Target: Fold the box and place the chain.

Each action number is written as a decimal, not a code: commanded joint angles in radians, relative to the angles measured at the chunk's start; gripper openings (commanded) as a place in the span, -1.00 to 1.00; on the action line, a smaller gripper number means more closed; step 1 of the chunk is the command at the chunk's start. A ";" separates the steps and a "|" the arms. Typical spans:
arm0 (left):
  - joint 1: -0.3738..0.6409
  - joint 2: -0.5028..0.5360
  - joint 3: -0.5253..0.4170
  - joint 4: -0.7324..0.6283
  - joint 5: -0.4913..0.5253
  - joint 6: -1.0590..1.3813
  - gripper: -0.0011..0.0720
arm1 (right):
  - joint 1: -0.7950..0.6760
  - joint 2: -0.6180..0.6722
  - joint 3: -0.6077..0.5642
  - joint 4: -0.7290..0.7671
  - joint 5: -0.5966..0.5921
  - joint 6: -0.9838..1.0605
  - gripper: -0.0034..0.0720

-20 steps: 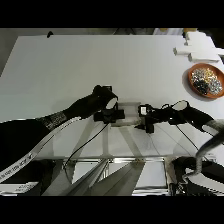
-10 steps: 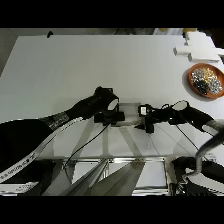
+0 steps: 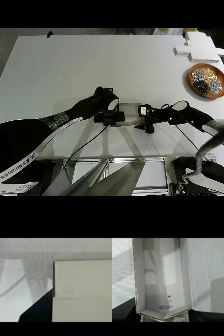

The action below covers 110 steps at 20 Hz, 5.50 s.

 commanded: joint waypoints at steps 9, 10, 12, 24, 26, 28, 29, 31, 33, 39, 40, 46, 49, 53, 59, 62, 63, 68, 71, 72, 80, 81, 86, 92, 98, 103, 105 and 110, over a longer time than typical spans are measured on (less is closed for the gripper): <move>0.090 0.184 0.001 -0.071 -0.010 0.264 -0.18 | -0.001 0.001 0.000 0.000 0.000 0.000 0.16; 0.103 0.209 0.001 -0.076 -0.023 0.299 0.03 | -0.001 0.001 0.000 -0.001 0.000 0.000 0.16; 0.132 0.259 0.001 -0.076 -0.082 0.375 0.23 | -0.001 0.001 0.000 0.000 0.000 0.000 0.16; 0.301 0.490 -0.510 -0.463 0.244 2.084 0.93 | -0.001 0.001 0.000 0.000 0.000 0.000 0.16; 0.319 0.457 -0.558 -0.573 0.383 2.283 0.93 | -0.001 0.001 0.000 -0.001 0.000 0.000 0.16; 0.318 0.404 -0.560 -0.647 0.457 2.323 0.93 | -0.001 0.001 0.000 0.000 0.000 0.000 0.16; 0.318 0.376 -0.560 -0.676 0.490 2.340 0.93 | -0.001 0.001 0.000 -0.001 0.000 0.000 0.16; 0.317 0.316 -0.560 -0.715 0.548 2.397 0.93 | -0.001 0.001 0.000 0.000 0.000 0.000 0.16; 0.315 0.270 -0.560 -0.770 0.556 2.512 0.93 | -0.001 0.001 0.000 0.000 0.000 0.000 0.16; 0.317 0.249 -0.560 -0.846 0.541 2.661 0.94 | -0.001 0.001 0.000 0.000 0.000 0.000 0.16; 0.317 0.248 -0.560 -0.845 0.530 2.661 0.94 | -0.001 0.001 0.000 0.000 0.000 0.000 0.16; 0.316 0.249 -0.592 -0.867 0.512 2.704 0.94 | -0.001 0.001 0.000 0.000 0.000 0.000 0.16; 0.316 0.247 -0.594 -0.928 0.523 2.730 0.94 | -0.001 0.001 0.000 0.000 0.000 0.000 0.16; 0.314 0.232 -0.594 -0.956 0.542 2.755 0.94 | -0.001 0.001 0.000 0.000 0.000 0.000 0.16; 0.291 0.223 -0.594 -1.061 0.543 2.843 0.94 | -0.001 0.001 0.000 0.000 0.000 0.000 0.16; 0.290 0.206 -0.594 -1.078 0.544 2.853 0.94 | -0.001 0.001 0.000 0.000 0.000 0.000 0.16; 0.290 0.203 -0.594 -1.078 0.544 2.852 0.94 | -0.001 0.001 0.000 0.000 0.000 0.000 0.16; 0.294 0.203 -0.597 -1.078 0.546 2.852 0.93 | -0.001 0.001 0.000 0.000 0.000 0.000 0.16; 0.306 0.204 -0.632 -1.087 0.555 2.853 0.93 | -0.001 0.001 0.000 0.000 0.000 0.000 0.16; 0.311 0.206 -0.645 -1.104 0.561 2.853 0.93 | -0.001 0.001 0.000 0.000 0.000 0.000 0.16; 0.323 0.207 -0.657 -1.212 0.551 2.908 0.93 | -0.001 0.001 0.000 0.000 0.000 0.000 0.16; 0.325 0.207 -0.657 -1.215 0.549 2.908 0.93 | -0.001 0.001 0.000 0.000 0.000 0.000 0.16; 0.324 0.207 -0.657 -1.248 0.550 3.000 0.93 | -0.001 0.001 0.000 0.000 0.000 0.000 0.16; 0.324 0.205 -0.657 -1.283 0.549 3.036 0.93 | -0.001 0.001 0.000 0.000 0.000 0.000 0.16; 0.324 0.205 -0.657 -1.282 0.550 3.038 0.70 | -0.001 0.001 0.000 0.000 0.000 0.000 0.16; 0.323 0.205 -0.657 -1.279 0.550 3.037 -0.44 | -0.001 0.001 0.000 0.000 0.000 0.000 0.16; 0.323 0.205 -0.657 -1.279 0.550 3.035 -0.40 | -0.001 0.001 0.000 0.000 0.000 0.000 0.16; 0.321 0.206 -0.657 -1.280 0.547 3.035 -0.40 | -0.001 0.001 0.000 0.000 0.000 0.000 0.16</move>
